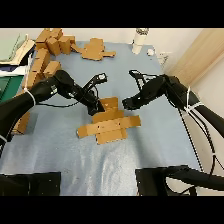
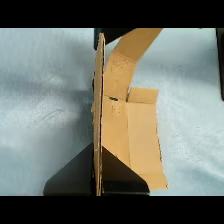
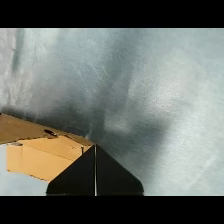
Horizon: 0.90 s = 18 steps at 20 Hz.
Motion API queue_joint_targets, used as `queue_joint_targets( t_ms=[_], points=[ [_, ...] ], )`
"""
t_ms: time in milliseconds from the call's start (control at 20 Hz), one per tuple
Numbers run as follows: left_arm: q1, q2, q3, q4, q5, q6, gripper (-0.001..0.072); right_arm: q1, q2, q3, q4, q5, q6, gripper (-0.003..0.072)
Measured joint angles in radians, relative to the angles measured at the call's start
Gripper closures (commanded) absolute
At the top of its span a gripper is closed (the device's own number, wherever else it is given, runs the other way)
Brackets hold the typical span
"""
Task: Fold the box.
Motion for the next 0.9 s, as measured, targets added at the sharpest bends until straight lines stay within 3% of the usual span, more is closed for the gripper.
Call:
queue_joint_targets(
  t_ms=[300,600,900],
  points=[
    [-0.024,0.043,-0.111,-0.02,0.078,0.047,0.0701,0.038,0.029,-0.032,0.019,0.011,0.01,0.0684],
    [-0.053,0.052,-0.134,-0.016,0.101,0.066,0.07,0.085,0.033,-0.153,-0.029,-0.015,0.074,0.0684],
    [-0.058,0.053,-0.138,0.0,0.057,0.066,0.07,0.092,0.033,-0.276,-0.083,0.077,0.109,0.0685]
  ],
)
